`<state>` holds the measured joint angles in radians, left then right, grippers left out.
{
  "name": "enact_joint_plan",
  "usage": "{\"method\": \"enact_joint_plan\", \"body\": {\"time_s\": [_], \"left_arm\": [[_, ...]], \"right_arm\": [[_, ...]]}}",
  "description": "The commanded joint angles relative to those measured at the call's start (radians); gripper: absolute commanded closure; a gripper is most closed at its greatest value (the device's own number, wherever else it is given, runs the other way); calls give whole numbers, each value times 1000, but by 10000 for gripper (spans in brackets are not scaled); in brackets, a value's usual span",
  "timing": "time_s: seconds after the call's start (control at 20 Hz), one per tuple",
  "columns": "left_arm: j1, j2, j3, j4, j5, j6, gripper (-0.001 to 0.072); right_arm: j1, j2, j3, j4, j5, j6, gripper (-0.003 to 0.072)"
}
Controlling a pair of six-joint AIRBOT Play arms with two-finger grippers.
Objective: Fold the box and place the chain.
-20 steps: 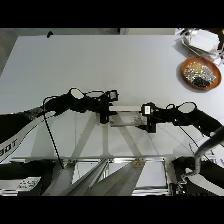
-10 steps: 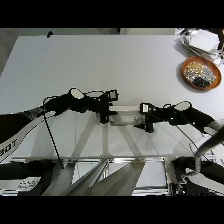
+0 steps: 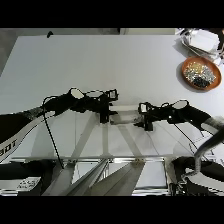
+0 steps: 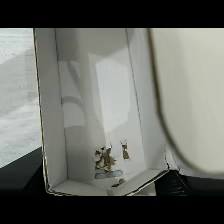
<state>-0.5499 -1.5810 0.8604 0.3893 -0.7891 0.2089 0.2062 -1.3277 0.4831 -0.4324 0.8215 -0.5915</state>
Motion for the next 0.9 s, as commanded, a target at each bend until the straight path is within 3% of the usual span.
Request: {"method": "enact_joint_plan", "body": {"time_s": [0.0,0.15,0.85], "left_arm": [[0,-1,0,0,0,0,699],[0,-1,0,0,0,0,699],[0,-1,0,0,0,0,699]], "right_arm": [[0,-6,1,-8,-3,-12,172],[0,-6,1,-8,-2,-12,255],[0,-5,1,-8,1,-12,249]]}}
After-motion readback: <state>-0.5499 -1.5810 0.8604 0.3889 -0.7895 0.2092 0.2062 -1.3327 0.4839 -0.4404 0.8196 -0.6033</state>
